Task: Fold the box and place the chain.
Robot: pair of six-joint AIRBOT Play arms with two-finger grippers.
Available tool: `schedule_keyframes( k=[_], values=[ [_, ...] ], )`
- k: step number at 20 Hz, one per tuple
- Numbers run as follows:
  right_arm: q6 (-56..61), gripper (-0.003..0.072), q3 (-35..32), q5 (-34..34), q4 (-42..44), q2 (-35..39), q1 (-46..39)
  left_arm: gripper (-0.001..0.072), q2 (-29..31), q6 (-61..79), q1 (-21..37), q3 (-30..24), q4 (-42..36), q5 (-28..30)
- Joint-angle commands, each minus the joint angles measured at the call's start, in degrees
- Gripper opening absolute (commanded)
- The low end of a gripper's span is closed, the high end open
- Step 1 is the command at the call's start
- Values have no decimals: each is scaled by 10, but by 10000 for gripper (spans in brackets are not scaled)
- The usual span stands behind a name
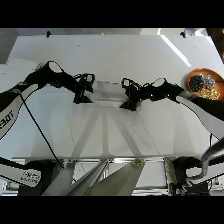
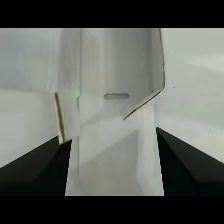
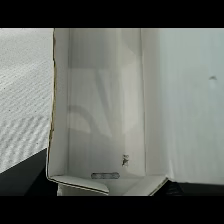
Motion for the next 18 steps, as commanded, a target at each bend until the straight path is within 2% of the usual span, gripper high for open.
schedule_keyframes(
  k=[1, 7, 8, 9, 12, 14, 17, 18],
  values=[
    [0, 426, 0, 0, 0, 0, 0, 552, -6, 6, -11, -1, -3, -15],
    [0, 426, 0, 0, 0, 0, 0, 545, -6, 37, -12, -1, -6, -30],
    [0, 426, 0, 0, 0, 0, 0, 446, -6, 46, -12, -1, -8, -23],
    [0, 426, 0, 0, 0, 0, 0, 377, -6, 49, -12, -1, -8, -13],
    [0, 426, 0, 0, 0, 0, 0, 372, -6, 49, -12, -1, -8, 22],
    [0, 426, 0, 0, 0, 0, 0, 332, -6, 49, -12, -1, -8, 25],
    [0, 426, 0, 0, 0, 0, 0, 331, -6, 49, -12, -1, -18, 24],
    [0, 426, 0, 0, 0, 0, 0, 307, -6, 49, -12, -1, -30, 23]
  ],
)
